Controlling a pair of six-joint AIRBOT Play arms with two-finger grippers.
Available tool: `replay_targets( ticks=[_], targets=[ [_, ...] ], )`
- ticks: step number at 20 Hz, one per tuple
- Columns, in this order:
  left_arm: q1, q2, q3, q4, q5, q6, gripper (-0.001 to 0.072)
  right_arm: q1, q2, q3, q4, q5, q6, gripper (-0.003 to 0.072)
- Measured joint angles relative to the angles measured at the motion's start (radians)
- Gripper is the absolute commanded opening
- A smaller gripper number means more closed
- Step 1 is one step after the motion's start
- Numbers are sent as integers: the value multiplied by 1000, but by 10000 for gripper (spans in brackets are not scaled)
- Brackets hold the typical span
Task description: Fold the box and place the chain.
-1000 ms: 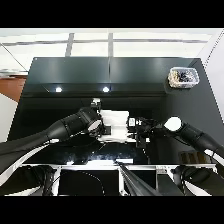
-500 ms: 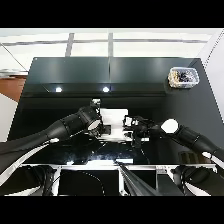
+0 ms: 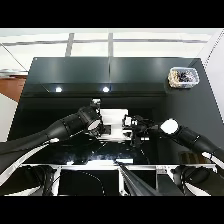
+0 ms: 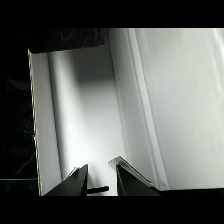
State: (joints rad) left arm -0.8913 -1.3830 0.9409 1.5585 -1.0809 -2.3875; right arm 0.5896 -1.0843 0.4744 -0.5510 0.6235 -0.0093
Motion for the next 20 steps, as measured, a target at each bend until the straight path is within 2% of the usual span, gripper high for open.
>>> replay_targets(
  ticks=[1, 2, 3, 6, 8, 11, 15, 18, 20],
  targets=[
    [0, 0, 0, 0, 0, 0, 29, 0, 0, 0, 1, 1, 2, 326],
    [0, 0, 0, 0, 0, 0, 29, 0, 0, 0, 0, 1, 1, 120],
    [0, 0, 0, 0, 0, 0, 29, 0, 0, 0, -1, 0, 1, 17],
    [0, 0, 0, -4, 3, 2, 29, -22, 16, 0, -2, 17, 16, 19],
    [0, 0, 0, -3, 8, -1, 28, -71, 50, 0, -30, 51, 97, 18],
    [0, 0, 0, -4, -2, 3, 28, -208, 127, 0, -151, 127, 374, 23],
    [0, 0, 0, -2, 0, 2, 29, -485, 221, -1, -296, 269, 809, 22],
    [0, 0, 0, -1, 1, 2, 28, -652, 235, -25, -350, 357, 1074, 23],
    [0, 0, 0, -1, 2, 2, 29, -716, 221, -59, -367, 412, 1178, 23]
  ],
)
